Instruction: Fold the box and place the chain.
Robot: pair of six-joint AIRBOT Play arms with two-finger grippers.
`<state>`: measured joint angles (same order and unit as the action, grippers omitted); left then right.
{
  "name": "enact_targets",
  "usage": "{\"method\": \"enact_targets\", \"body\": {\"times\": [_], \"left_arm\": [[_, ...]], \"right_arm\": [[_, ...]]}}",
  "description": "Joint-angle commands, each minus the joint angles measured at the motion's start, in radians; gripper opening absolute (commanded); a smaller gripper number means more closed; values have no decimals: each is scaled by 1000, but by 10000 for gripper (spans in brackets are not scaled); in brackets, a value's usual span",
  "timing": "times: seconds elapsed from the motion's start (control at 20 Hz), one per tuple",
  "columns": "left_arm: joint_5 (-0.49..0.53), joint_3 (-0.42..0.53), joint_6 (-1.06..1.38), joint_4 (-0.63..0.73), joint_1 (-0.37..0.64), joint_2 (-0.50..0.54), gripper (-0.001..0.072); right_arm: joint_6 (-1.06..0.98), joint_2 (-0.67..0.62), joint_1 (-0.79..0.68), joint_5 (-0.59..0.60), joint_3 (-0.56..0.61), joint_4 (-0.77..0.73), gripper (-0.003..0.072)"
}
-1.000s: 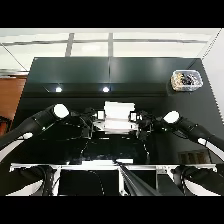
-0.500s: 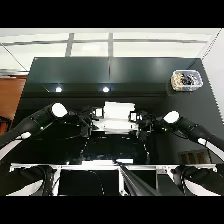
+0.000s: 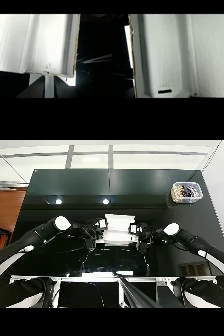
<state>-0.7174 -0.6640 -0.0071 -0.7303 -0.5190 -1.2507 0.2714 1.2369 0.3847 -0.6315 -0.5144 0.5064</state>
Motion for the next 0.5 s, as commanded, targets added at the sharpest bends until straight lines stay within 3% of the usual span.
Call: {"method": "enact_targets", "body": {"times": [0.0, 0.25, 0.45], "left_arm": [[8, -1, 0, 18, -11, -2, 141], [11, -1, 4, 221, -10, -57, 148], [9, -1, 13, 214, -11, -90, 124]], "right_arm": [[-1, 0, 1, 0, 0, 0, 136], [-1, 0, 1, 0, 0, 0, 136], [-1, 0, 1, 0, 0, 0, 136]]}}
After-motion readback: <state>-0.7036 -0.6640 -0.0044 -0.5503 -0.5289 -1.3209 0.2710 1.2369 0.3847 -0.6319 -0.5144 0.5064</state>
